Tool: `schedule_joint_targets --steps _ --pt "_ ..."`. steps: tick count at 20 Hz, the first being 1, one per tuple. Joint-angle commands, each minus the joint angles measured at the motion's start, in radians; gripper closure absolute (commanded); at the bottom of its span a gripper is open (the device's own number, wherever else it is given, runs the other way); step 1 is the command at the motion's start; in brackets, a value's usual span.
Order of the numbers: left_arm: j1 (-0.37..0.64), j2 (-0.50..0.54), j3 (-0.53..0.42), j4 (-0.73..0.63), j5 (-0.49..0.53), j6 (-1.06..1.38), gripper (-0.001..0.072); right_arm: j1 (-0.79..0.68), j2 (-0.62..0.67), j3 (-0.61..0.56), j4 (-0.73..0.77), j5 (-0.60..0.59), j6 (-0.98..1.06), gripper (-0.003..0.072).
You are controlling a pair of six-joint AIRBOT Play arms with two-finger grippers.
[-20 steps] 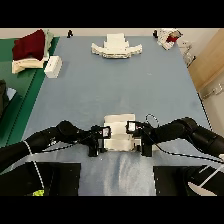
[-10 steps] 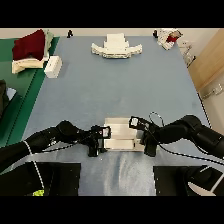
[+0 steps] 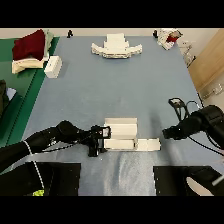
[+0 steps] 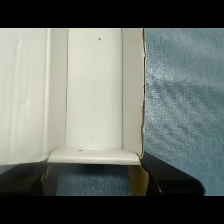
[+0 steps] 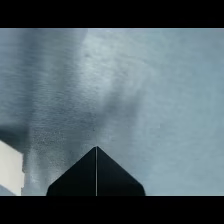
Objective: Fold the box.
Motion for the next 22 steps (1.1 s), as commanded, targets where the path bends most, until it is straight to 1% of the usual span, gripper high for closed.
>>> schedule_joint_targets --steps 1,3,5,9,11,15,19,20,21,22 --pt "0.000 0.001 0.001 0.000 0.000 0.000 0.0192 -0.244 -0.088 -0.046 0.332 -0.044 -0.031 0.0683" --pt "0.000 0.001 0.001 0.000 0.000 0.000 0.0192 -0.280 -0.151 -0.089 0.500 -0.039 -0.131 0.0682" --pt "0.000 0.001 0.001 0.000 0.000 0.000 0.0192 -0.257 -0.172 -0.112 0.601 -0.009 -0.175 0.0683" --pt "0.000 0.001 0.001 0.000 0.000 0.000 0.0192 -0.163 -0.148 -0.112 0.650 0.064 -0.178 0.0683" --pt "0.000 0.001 0.001 0.000 0.000 0.000 0.0192 -0.126 -0.137 -0.112 0.683 0.080 -0.178 0.0683" --pt "0.000 0.001 0.001 0.000 0.000 0.000 0.0192 -0.087 -0.121 -0.108 0.723 0.077 -0.178 0.0683" --pt "0.000 0.001 0.001 0.000 0.000 0.000 0.0192 -0.087 -0.050 -0.074 0.749 0.042 -0.178 0.0680" --pt "0.000 0.001 0.001 0.000 0.000 0.000 0.0192 -0.087 -0.034 -0.063 0.760 0.031 -0.178 0.0567" --pt "0.000 0.001 0.001 0.000 0.000 0.000 0.0192 -0.085 -0.023 -0.055 0.768 0.025 -0.178 0.0409" --pt "0.000 0.001 0.001 0.000 0.000 0.000 0.0192 -0.074 -0.015 -0.048 0.769 0.027 -0.179 0.0368"
